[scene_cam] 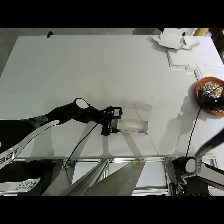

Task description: Fold the box and place the chain.

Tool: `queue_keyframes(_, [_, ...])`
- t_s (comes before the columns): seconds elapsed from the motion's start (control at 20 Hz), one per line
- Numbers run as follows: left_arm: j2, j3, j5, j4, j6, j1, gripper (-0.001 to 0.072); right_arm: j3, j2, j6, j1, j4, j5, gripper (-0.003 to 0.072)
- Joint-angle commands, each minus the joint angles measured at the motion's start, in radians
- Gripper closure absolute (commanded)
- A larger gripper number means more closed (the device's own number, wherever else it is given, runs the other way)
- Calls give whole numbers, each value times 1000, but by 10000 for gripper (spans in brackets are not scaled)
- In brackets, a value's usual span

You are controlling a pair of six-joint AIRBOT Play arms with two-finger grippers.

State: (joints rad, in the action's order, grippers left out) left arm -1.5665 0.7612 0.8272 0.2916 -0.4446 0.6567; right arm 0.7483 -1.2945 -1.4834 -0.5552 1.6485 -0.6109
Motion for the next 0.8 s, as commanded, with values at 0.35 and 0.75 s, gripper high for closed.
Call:
queue_keyframes(0.35, [0,0,0,0,0,0,436,0,0,2,-70,44,-34,556])
queue_keyframes(0.75, [0,0,0,0,0,0,436,0,17,51,-65,-49,-4,676])
